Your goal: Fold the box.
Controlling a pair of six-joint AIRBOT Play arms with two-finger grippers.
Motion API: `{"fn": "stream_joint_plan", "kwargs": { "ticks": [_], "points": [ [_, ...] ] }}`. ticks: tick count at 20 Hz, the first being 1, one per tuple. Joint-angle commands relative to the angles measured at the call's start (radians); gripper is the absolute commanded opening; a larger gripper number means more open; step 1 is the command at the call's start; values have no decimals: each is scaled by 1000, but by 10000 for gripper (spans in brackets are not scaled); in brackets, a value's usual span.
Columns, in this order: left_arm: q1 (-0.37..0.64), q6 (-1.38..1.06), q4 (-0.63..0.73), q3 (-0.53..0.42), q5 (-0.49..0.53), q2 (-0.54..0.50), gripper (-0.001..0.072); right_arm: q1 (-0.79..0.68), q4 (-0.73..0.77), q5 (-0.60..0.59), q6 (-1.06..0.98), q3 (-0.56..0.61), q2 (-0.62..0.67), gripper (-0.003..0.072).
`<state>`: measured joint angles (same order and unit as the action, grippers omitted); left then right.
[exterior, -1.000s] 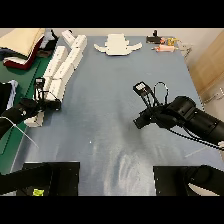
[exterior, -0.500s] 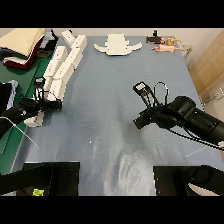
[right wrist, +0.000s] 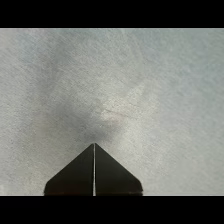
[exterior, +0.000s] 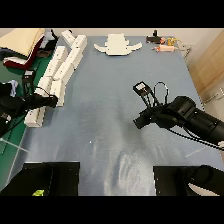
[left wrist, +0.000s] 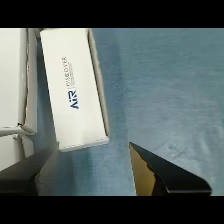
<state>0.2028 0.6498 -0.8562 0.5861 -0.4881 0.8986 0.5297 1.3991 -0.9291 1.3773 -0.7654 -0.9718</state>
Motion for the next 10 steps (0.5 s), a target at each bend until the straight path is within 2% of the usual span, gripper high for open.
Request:
{"fn": "stream_joint_plan", "kwargs": {
  "ticks": [1,2,3,5,7,10],
  "points": [
    [-17,38,6,1,-172,-187,694,0,1,0,0,-1,0,7],
    [-39,52,12,1,-208,-229,693,0,1,0,0,-1,0,7],
    [-70,64,13,4,-245,-264,609,0,1,0,0,-1,0,7],
    [-137,109,19,19,-311,-298,340,0,1,0,0,-1,0,7],
    [-217,195,22,43,-388,-297,20,0,1,0,0,-1,0,6],
    [-334,274,23,50,-436,-251,14,0,1,0,0,-1,0,6]
  ]
}}
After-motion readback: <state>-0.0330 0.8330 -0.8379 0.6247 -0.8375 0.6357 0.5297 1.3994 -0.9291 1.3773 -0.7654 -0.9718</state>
